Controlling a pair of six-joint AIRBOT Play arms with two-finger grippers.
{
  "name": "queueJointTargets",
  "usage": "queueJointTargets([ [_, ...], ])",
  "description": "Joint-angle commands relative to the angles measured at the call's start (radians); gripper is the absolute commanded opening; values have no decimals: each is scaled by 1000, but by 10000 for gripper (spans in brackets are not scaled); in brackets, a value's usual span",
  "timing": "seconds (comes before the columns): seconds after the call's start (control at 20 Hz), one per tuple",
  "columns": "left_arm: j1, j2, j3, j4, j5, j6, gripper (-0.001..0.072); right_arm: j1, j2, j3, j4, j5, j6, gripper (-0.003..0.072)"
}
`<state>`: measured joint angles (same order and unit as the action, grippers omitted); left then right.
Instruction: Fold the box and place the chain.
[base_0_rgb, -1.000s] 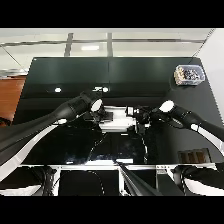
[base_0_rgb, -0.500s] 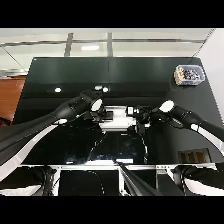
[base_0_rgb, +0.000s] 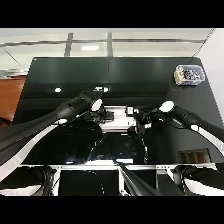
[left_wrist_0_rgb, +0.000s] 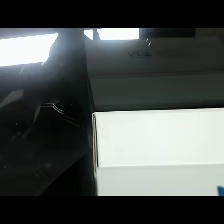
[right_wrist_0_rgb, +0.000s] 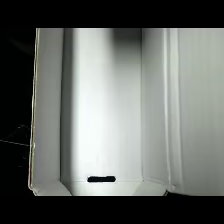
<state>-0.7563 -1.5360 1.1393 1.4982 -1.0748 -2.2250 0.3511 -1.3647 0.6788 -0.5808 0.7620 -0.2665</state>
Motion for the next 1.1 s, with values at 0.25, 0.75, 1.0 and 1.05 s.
queueJointTargets([
  [0.25,0,1,0,3,-7,-1,28,-1,135,0,-187,31,51,624],
  [0.75,0,1,0,3,-7,-2,30,-2,135,0,-167,99,106,518],
  [1.0,0,1,0,3,-6,-2,30,-2,126,0,-109,99,175,205],
  [1.05,0,1,0,3,-6,-2,30,-2,117,0,-92,99,193,205],
])
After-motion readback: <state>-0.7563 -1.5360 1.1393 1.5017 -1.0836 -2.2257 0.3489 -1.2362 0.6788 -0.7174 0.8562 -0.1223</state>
